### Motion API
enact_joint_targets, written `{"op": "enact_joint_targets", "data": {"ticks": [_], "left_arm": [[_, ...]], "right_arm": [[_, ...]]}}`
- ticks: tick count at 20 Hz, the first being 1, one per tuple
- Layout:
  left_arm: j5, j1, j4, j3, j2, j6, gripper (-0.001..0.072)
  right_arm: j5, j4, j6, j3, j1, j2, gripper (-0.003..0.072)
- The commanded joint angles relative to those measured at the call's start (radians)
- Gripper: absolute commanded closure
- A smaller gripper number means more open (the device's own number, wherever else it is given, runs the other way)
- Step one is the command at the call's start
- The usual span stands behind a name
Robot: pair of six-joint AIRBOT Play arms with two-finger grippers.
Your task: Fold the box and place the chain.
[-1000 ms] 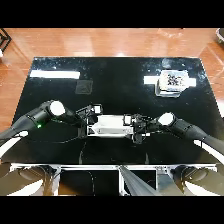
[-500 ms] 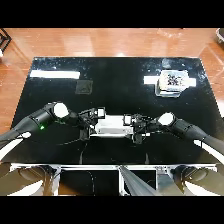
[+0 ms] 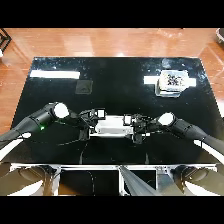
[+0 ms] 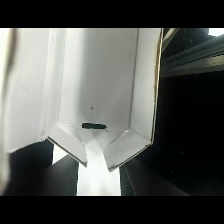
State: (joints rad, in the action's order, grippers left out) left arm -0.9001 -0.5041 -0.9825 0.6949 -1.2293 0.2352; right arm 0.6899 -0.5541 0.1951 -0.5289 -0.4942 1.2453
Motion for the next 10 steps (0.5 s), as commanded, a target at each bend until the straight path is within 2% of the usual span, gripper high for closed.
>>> {"op": "enact_joint_targets", "data": {"ticks": [1,7,9,10], "left_arm": [[0.011,-0.001,0.001,0.0,-0.001,-0.001,0.0355],[0.011,-0.001,0.053,0.0,-0.001,-0.001,0.0356],[0.01,-0.001,0.053,0.0,-0.001,-0.001,0.0416],[0.011,-0.001,0.053,0.0,-0.001,-0.001,0.0416]], "right_arm": [[0.0,0.0,0.0,0.001,0.0,0.001,0.0271],[0.0,0.0,0.0,0.001,0.0,0.001,0.0271],[0.0,0.0,0.0,0.001,0.0,0.001,0.0271],[0.0,0.0,0.0,0.001,0.0,0.001,0.0271]]}}
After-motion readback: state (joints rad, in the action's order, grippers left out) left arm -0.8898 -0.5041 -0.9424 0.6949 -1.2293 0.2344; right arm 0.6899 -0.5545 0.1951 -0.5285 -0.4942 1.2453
